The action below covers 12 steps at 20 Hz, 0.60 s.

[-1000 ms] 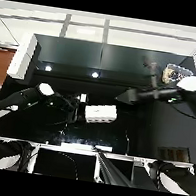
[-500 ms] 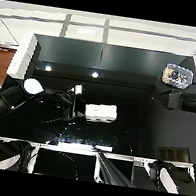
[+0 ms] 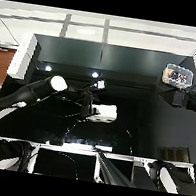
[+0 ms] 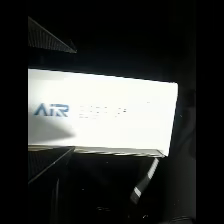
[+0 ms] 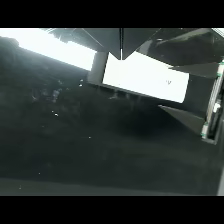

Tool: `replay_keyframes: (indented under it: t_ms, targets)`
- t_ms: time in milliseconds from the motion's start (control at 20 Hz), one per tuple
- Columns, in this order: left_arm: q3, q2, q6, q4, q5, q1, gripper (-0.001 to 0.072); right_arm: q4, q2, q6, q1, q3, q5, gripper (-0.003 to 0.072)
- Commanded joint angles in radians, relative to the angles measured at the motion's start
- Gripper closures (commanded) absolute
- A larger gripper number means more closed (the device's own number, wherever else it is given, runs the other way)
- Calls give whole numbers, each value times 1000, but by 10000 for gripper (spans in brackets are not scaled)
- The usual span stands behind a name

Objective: Fold the box and place the chain.

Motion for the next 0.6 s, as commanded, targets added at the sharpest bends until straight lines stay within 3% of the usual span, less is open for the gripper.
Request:
replay_keyframes:
  t_ms: [0,550]
  targets:
    - [53,-72,-14,-3,-40,-23,-1,-1,1,0,-2,0,-5,678]
    - [53,-77,-13,3,-53,-33,-1,-2,1,0,-2,0,-7,677]
